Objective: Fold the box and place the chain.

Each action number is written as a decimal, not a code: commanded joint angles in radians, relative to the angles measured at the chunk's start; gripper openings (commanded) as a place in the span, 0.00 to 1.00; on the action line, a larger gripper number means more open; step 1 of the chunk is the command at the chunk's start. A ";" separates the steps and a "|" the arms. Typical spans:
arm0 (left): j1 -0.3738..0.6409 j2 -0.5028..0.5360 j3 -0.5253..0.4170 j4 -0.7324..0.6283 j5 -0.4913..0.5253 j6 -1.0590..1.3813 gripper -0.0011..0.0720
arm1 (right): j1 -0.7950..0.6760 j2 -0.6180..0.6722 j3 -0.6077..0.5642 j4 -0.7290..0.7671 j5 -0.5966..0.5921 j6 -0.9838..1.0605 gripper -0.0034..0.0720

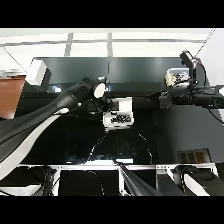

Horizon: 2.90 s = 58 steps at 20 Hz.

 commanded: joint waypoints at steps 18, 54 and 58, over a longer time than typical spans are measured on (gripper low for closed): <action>0.221 0.314 -0.499 -0.311 0.148 1.571 0.99 | -0.001 0.000 0.000 -0.060 -0.006 0.000 0.69; 0.304 0.064 -0.498 -0.763 0.300 2.322 0.98 | 0.000 0.000 0.000 -0.048 -0.027 0.042 0.69; 0.342 0.089 -0.503 -0.738 0.262 2.189 0.98 | 0.000 0.000 0.000 -0.048 -0.031 0.049 0.68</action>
